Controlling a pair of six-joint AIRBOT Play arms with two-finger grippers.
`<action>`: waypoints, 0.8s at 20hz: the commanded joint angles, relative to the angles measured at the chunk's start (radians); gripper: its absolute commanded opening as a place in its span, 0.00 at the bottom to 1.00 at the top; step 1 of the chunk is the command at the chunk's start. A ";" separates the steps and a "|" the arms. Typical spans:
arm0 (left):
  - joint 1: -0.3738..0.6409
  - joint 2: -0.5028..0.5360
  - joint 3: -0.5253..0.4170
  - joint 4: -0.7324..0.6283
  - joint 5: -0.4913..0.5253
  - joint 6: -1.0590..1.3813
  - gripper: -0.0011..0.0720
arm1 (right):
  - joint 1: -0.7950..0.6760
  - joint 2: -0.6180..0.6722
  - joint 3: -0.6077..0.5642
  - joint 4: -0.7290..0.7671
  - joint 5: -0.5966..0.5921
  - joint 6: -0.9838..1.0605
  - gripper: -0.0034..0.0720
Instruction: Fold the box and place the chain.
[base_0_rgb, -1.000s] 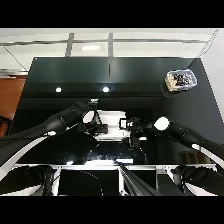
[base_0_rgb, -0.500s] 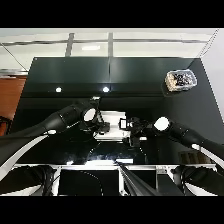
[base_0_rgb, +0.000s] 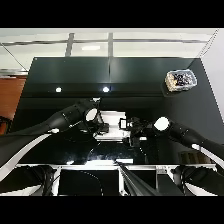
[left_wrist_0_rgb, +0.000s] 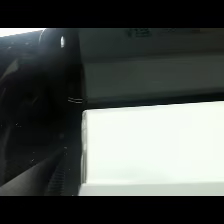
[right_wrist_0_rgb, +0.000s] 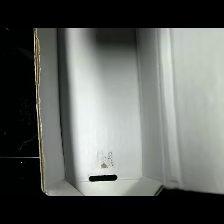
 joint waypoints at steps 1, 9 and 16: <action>-0.001 -0.007 0.001 0.004 -0.002 0.002 0.42 | 0.000 0.000 0.000 0.000 0.001 0.000 0.62; -0.001 -0.007 0.001 -0.022 0.006 0.007 0.05 | 0.000 0.000 0.000 0.000 0.003 0.000 0.62; 0.000 0.002 0.001 -0.017 -0.024 -0.012 0.05 | -0.021 0.095 0.000 -0.018 0.053 0.024 0.92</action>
